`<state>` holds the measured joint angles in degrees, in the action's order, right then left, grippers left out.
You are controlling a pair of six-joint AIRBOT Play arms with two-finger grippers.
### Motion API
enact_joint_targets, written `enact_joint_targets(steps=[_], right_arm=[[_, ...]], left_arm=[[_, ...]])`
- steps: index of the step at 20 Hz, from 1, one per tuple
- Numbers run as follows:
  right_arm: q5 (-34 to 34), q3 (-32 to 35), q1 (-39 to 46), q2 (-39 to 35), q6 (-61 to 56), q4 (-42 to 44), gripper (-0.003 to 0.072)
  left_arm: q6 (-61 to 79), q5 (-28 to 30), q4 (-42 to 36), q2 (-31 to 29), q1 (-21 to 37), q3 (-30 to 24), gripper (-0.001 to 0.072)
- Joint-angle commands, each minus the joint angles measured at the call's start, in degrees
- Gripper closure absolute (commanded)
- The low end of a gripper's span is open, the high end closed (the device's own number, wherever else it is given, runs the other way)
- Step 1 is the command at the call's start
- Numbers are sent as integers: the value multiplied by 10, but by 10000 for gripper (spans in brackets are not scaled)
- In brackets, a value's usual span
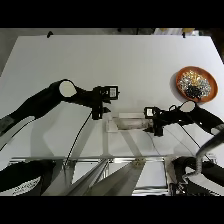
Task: Fold the box and place the chain.
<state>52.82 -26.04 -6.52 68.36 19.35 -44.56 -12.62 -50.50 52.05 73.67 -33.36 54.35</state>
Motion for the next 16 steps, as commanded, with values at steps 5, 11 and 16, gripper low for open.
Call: enact_joint_targets(steps=[5, 11, 16], right_arm=[[0, 0, 0, 0, 0, 0, 290], [0, 0, 0, 0, 0, 0, 290], [0, 0, 0, 0, 0, 0, 290]], left_arm=[[-59, -72, 29, -62, -58, 1, 706], [-112, 21, 29, -17, -163, 1, 706], [-164, 147, 15, 29, -177, 1, 706]])
